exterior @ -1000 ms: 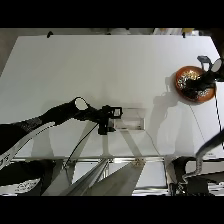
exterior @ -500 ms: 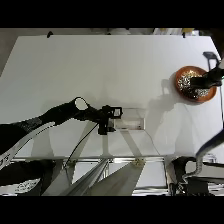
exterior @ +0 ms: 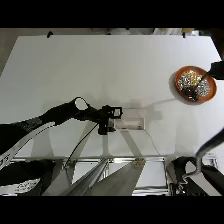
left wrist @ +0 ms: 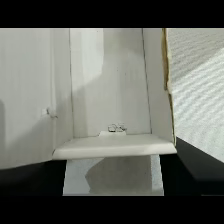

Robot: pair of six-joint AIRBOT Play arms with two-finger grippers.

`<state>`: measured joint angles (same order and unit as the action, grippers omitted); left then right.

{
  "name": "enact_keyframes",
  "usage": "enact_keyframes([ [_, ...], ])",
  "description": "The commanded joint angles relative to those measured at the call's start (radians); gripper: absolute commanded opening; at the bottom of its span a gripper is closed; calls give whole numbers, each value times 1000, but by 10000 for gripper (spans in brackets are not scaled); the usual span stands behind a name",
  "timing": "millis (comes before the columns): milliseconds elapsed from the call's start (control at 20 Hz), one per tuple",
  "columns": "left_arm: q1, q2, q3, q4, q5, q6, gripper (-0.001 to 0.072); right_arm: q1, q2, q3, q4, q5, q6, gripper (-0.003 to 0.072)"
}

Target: Fold the box and place the chain.

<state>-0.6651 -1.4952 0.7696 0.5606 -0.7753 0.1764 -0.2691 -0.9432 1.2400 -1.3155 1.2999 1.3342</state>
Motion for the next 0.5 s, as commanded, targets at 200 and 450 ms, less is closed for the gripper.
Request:
enact_keyframes([
  [200, 1, 1, 0, 0, 0, 0, 272, 213, 275, 0, 109, 161, -7, 16],
  [450, 1, 1, 0, 0, 0, 0, 272, 357, 348, -1, 250, 197, -2, 16],
])
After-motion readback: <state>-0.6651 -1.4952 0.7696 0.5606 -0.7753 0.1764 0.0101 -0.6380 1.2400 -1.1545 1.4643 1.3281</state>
